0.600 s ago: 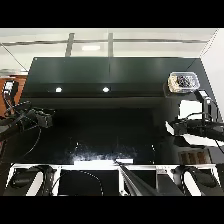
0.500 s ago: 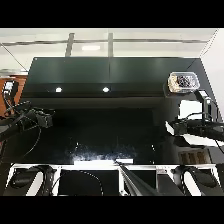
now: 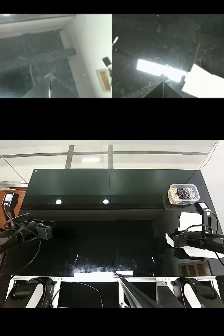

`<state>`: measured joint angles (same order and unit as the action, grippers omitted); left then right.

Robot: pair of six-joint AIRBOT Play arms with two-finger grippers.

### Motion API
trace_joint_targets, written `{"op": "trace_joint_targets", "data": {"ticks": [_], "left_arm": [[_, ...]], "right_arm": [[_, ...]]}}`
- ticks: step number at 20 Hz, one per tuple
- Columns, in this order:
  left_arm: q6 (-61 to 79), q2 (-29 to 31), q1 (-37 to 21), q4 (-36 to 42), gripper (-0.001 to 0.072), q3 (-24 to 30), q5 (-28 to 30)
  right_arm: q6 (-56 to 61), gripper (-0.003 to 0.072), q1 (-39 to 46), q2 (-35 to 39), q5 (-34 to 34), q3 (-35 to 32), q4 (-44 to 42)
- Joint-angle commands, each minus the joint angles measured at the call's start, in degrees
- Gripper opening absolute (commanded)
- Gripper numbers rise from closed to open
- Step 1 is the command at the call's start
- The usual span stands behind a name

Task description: Fold the box and place the chain.

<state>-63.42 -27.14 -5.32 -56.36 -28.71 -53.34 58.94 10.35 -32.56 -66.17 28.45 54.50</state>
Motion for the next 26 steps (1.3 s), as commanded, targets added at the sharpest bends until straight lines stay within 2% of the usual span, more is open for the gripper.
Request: {"op": "trace_joint_targets", "data": {"ticks": [1,5,6,8,9,10,11,13,15,18,21,23,26], "left_arm": [[-0.1,0.0,0.0,1.1,0.0028,0.0,5.9],[0.0,-1.7,0.0,6.1,0.0031,0.0,15.1],[0.0,-2.9,0.0,6.3,0.0105,0.0,16.9],[0.0,-5.6,0.7,8.8,0.0701,0.0,17.4],[0.0,-7.2,1.5,10.2,0.0712,0.0,17.0],[0.2,-8.8,2.9,10.9,0.0711,0.0,16.7],[0.2,-10.2,5.0,10.8,0.0711,0.0,16.8],[0.2,-13.0,10.1,10.8,0.0711,0.0,18.1],[-0.3,-15.0,14.8,10.9,0.0711,0.0,20.5],[-2.0,-15.9,17.4,10.8,0.0711,-0.2,20.8],[-1.4,-15.9,17.4,10.8,0.0712,-0.2,19.6],[-1.1,-15.9,17.4,10.7,0.0712,-0.2,19.7],[-1.2,-15.9,17.4,10.8,0.0712,-0.2,19.7]], "right_arm": [[0.0,0.0014,-0.1,0.0,1.0,0.0,-0.5],[0.0,0.0014,0.0,0.0,15.3,0.0,-9.9],[0.0,0.0014,0.0,0.0,17.7,0.0,-11.6],[0.0,0.0015,0.0,0.0,20.5,0.0,-15.3],[0.0,0.0102,0.0,0.0,22.5,0.0,-16.7],[0.0,0.0638,-0.1,0.0,24.0,0.0,-17.0],[-0.2,0.0720,-0.1,-0.1,26.0,0.0,-16.8],[1.9,0.0720,0.6,-1.4,31.8,0.3,-11.7],[12.4,0.0720,5.0,-6.3,34.3,4.1,-0.7],[21.8,0.0720,17.7,-19.8,28.5,17.1,17.5],[26.7,0.0720,32.5,-33.8,14.6,31.2,29.9],[30.1,0.0720,42.2,-39.6,7.0,35.9,31.0],[23.3,0.0720,54.3,-43.6,4.5,36.6,22.2]]}}
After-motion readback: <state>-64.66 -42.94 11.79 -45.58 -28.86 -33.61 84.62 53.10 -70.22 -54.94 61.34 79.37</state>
